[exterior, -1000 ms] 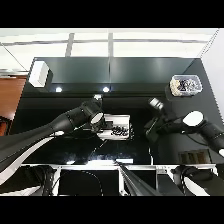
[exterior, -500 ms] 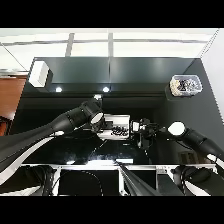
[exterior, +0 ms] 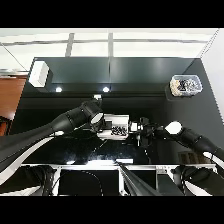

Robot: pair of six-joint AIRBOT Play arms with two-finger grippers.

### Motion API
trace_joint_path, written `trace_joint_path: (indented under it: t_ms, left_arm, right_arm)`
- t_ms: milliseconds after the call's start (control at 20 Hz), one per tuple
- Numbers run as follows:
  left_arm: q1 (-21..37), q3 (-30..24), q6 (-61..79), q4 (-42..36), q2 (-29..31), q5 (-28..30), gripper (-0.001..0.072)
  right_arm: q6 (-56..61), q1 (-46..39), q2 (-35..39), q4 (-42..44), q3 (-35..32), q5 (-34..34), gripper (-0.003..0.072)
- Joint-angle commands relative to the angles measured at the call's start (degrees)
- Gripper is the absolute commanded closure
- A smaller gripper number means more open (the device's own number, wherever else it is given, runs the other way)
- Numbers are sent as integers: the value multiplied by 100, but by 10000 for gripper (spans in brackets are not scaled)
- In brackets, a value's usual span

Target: Fold the box and place the chain.

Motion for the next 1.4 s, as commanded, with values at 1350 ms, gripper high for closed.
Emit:
trace_joint_path:
  t_ms: [1350]
  left_arm:
    - [2, 4, 4, -20, -2, 35, 683]
  right_arm:
    - [5984, -501, 1652, 1084, 1541, 2247, 678]
